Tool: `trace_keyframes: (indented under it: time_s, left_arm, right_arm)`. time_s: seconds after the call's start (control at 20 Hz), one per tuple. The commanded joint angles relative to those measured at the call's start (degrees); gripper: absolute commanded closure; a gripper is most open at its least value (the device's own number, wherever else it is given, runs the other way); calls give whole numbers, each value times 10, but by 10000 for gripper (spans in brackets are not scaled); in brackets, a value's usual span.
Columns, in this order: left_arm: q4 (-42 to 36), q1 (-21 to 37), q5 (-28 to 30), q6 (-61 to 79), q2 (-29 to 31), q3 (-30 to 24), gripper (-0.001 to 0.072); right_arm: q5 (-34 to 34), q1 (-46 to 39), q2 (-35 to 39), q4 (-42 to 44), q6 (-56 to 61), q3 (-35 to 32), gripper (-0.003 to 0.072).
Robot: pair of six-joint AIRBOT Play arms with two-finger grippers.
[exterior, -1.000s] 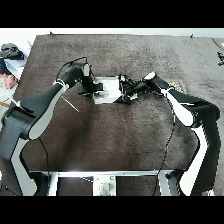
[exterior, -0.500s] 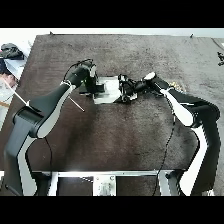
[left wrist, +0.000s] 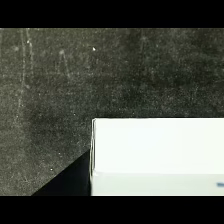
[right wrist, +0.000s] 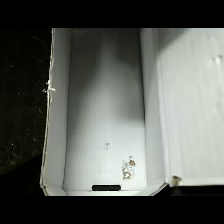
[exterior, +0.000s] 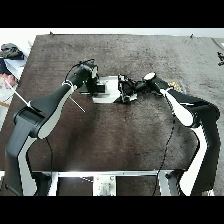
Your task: Fold the box and place the chain.
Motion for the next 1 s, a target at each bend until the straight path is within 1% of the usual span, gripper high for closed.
trace_keyframes:
  time_s: [0.0, 0.05, 0.35, 0.4, 0.45, 0.5, 0.75, 0.85, 0.95]
  left_arm:
    - [-11, 0, 3, 11, 0, 1, 469]
    - [-20, 0, 6, 20, 0, 1, 358]
    - [-49, 0, -3, 115, 0, 1, 354]
    - [-51, 0, -7, 121, 3, 1, 331]
    - [-50, 1, -13, 124, 6, 1, 190]
    - [-50, 2, -19, 132, 10, 5, 103]
    - [-37, 3, -35, 176, 40, 39, 102]
    - [-35, 3, -36, 217, 62, 37, 102]
    - [-13, 3, -44, 243, 83, 36, 102]
  right_arm:
    - [0, 0, 0, -2, 0, 0, 315]
    - [0, 0, 0, -1, 0, 0, 315]
    - [0, 0, 0, -2, 0, 0, 315]
    - [0, 0, 0, -2, 0, 0, 315]
    - [0, 0, 0, -2, 0, 0, 315]
    - [0, 0, 0, -2, 0, 0, 315]
    - [0, 0, 0, -2, 0, 0, 315]
    - [0, 0, 0, -2, 0, 0, 315]
    - [0, 0, 0, -1, 0, 0, 315]
